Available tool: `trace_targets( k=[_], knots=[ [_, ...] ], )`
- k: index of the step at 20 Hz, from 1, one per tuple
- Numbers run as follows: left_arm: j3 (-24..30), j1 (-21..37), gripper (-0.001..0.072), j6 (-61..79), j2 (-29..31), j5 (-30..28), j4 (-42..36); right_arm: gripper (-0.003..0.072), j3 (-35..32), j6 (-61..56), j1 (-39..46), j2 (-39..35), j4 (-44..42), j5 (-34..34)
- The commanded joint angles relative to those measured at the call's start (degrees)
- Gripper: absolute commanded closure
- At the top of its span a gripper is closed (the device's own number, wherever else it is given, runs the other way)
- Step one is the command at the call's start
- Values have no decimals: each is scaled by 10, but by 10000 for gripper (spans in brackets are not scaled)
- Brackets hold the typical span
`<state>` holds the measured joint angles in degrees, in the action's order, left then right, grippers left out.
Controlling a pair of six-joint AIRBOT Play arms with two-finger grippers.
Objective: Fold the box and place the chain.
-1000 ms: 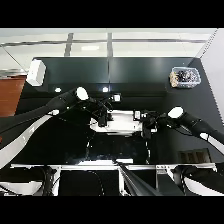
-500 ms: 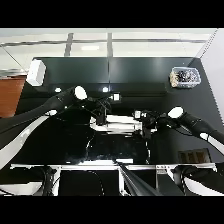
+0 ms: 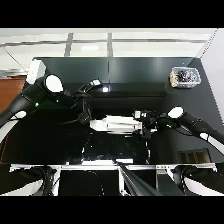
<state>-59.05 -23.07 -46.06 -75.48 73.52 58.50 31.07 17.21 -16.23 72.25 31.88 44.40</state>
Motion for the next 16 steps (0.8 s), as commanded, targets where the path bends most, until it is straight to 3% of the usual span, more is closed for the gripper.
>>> trace_targets(
  k=[1,4,6,8,10,16],
  knots=[
    [42,8,685,-78,-11,97,-150,451,0,-1,0,0,-1,0],
    [93,-14,685,8,-32,-32,-356,450,0,-1,0,0,-1,0],
    [94,-20,685,57,-40,-139,-429,450,0,-1,0,0,-1,0],
    [94,-19,685,82,-44,-270,-436,450,0,-1,0,0,-1,0],
    [94,-19,686,52,-67,-365,-372,450,0,-1,0,0,-1,0],
    [94,-33,686,26,-130,-308,-313,450,0,-1,0,0,-1,0]
  ],
)
